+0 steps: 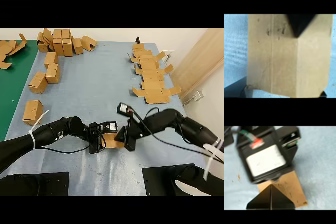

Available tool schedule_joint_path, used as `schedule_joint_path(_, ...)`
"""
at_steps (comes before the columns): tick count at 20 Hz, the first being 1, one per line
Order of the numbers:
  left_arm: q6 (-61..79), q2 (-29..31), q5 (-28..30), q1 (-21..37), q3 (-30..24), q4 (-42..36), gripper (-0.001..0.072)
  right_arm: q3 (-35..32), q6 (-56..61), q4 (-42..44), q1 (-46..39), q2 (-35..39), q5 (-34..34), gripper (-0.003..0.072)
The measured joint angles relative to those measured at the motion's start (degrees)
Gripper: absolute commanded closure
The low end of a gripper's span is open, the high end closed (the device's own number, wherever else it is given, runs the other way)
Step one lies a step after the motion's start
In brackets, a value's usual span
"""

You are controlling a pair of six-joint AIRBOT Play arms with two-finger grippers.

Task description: Fold the box.

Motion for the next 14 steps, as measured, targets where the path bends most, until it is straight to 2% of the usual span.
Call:
schedule_joint_path(2,0.0,0.0,0.0,0.0,0.0,0.0,0.0190,-3.2,-0.2,-3.9,3.0,4.4,4.7,0.0323)
schedule_joint_path(3,0.0,0.0,0.0,0.0,0.0,0.0,0.0190,-4.9,-1.2,-5.3,4.5,6.5,7.4,0.0257)
schedule_joint_path(8,0.0,0.0,0.0,0.0,0.0,0.0,0.0190,-9.6,-9.2,-8.4,8.9,11.6,19.8,0.0257)
schedule_joint_path(14,0.0,0.0,0.0,0.0,0.0,0.0,0.0190,-10.8,-12.5,-9.2,10.2,11.5,25.2,0.0257)
